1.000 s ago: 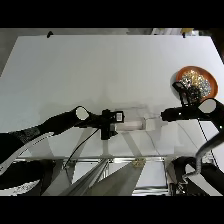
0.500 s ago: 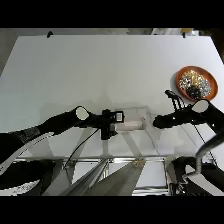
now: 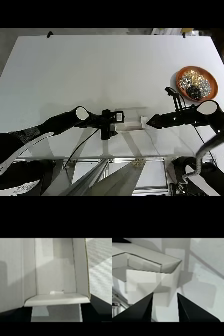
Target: Fold the box and place the chain.
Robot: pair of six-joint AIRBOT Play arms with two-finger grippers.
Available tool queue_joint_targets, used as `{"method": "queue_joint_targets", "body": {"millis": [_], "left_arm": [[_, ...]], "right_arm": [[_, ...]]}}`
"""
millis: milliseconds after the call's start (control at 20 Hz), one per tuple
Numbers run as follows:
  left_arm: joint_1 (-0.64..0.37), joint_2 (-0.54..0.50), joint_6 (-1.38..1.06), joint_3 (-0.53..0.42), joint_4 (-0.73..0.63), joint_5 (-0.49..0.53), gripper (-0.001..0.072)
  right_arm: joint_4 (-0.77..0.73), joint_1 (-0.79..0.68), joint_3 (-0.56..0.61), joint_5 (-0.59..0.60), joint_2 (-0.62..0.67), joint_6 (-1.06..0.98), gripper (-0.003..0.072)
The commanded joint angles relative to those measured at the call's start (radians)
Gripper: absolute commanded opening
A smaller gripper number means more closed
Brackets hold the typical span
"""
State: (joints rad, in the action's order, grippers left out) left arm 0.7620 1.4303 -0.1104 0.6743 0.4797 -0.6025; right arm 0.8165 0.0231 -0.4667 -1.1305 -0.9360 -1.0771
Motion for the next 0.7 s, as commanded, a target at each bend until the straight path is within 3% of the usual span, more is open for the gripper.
{"method": "queue_joint_targets", "body": {"millis": [0,100,200,500,650], "left_arm": [[0.0,0.0,0.0,0.0,0.0,0.0,0.0212],[0.0,0.0,0.0,0.0,0.0,0.0,0.0212],[0.0,0.0,0.0,0.0,0.0,0.0,0.0212],[0.0,0.0,0.0,0.0,0.0,0.0,0.0212],[0.0,0.0,0.0,0.0,0.0,0.0,0.0212]], "right_arm": [[0.005,0.06,0.0,0.032,0.011,0.0,0.0342],[0.032,0.096,0.0,0.075,0.01,-0.043,0.0346],[0.058,0.137,0.0,0.124,0.01,-0.108,0.042],[0.198,0.287,-0.039,0.222,0.005,-0.325,0.0419],[0.36,0.376,-0.091,0.213,-0.037,-0.553,0.0408]]}}
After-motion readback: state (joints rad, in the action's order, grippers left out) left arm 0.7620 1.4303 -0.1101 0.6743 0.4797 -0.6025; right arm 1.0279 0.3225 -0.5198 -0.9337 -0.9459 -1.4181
